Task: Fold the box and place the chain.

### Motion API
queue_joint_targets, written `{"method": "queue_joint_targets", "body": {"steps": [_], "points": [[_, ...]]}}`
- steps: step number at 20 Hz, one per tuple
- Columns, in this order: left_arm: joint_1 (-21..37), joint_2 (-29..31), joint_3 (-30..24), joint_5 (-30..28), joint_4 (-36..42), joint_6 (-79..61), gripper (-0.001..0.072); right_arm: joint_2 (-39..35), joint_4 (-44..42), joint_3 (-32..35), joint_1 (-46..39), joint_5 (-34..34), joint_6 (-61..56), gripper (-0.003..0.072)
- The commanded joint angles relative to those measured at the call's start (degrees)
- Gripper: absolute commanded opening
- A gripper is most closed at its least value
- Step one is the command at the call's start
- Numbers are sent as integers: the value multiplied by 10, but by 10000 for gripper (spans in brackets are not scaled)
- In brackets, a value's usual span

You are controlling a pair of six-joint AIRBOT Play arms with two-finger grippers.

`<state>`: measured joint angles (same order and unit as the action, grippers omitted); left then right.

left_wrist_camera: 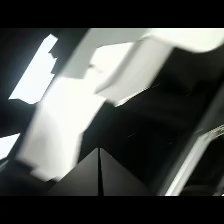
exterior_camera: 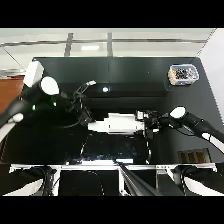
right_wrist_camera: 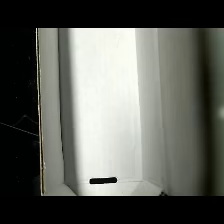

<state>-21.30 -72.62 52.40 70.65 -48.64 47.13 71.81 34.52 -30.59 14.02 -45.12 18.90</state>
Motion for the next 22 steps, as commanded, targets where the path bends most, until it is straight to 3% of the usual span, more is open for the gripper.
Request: {"method": "queue_joint_targets", "body": {"steps": [1, 3, 4, 7, 9, 11, 16, 19, 22], "points": [[-16, 44, -152, -95, 312, -101, 21, 0, 0, 0, 0, 0, 0, 299], [-35, 27, -183, -118, 458, -201, 21, 0, 0, 0, 0, 0, 0, 299], [-42, 13, -179, -132, 489, -229, 21, 0, 0, 0, 0, 0, 0, 299], [-53, -39, -125, -210, 484, -243, 21, 0, 0, 0, 0, 0, 0, 299], [-54, -76, -78, -270, 446, -219, 21, 0, 0, 0, 0, 0, 0, 299], [-54, -112, -32, -287, 382, -171, 21, 0, 0, 0, 0, 0, 0, 299], [-59, -151, 30, -254, 60, 66, 20, 0, 0, 0, 0, 0, 0, 299], [-59, -151, 30, -195, 54, 44, 21, 0, 0, 0, 0, 0, 0, 299], [-56, -150, 33, -189, 54, 43, 20, 0, 0, 0, 0, 0, 0, 299]]}}
